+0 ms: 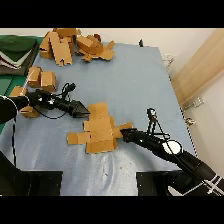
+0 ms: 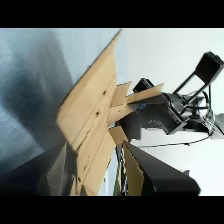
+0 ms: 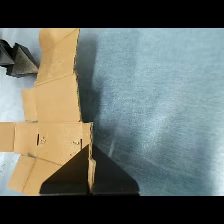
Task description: Fold the box.
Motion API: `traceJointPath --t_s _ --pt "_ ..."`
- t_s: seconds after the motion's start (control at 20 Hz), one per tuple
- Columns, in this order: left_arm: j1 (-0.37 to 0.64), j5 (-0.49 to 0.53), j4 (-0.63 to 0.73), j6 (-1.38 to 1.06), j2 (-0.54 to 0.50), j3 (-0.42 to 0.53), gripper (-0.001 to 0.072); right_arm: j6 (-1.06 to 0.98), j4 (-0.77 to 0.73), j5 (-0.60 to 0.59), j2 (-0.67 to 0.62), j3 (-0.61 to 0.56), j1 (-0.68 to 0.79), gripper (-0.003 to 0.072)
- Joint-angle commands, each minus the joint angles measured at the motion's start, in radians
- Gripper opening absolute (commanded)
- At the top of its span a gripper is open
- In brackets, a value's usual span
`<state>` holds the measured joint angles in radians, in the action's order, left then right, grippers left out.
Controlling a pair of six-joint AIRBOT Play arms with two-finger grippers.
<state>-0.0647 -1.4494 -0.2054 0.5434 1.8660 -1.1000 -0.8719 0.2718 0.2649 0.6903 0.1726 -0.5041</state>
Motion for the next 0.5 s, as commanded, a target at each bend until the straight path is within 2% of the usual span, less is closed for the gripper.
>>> traceJointPath --t_s 0.0,0.3,0.35,0.4,0.45 --pt "-0.039 -0.047 0.008 -0.007 0.006 -0.019 0.0532 -0.003 0.0 0.008 0.0 0.0 -0.001 0.0004" --pt "-0.071 -0.075 0.003 -0.006 0.006 -0.021 0.0531 -0.004 0.0 0.019 0.0 0.0 -0.001 0.0004" --pt "-0.071 -0.087 0.003 -0.006 0.006 -0.021 0.0497 -0.004 0.0 0.019 0.0 0.0 -0.001 0.0004" --pt "-0.072 -0.102 0.003 -0.016 0.006 -0.021 0.0421 -0.004 0.0 0.018 0.0 0.0 -0.001 0.0004" --pt "-0.073 -0.124 0.003 -0.033 0.006 -0.021 0.0397 -0.004 0.0 0.018 0.0 0.0 -0.001 0.0004"
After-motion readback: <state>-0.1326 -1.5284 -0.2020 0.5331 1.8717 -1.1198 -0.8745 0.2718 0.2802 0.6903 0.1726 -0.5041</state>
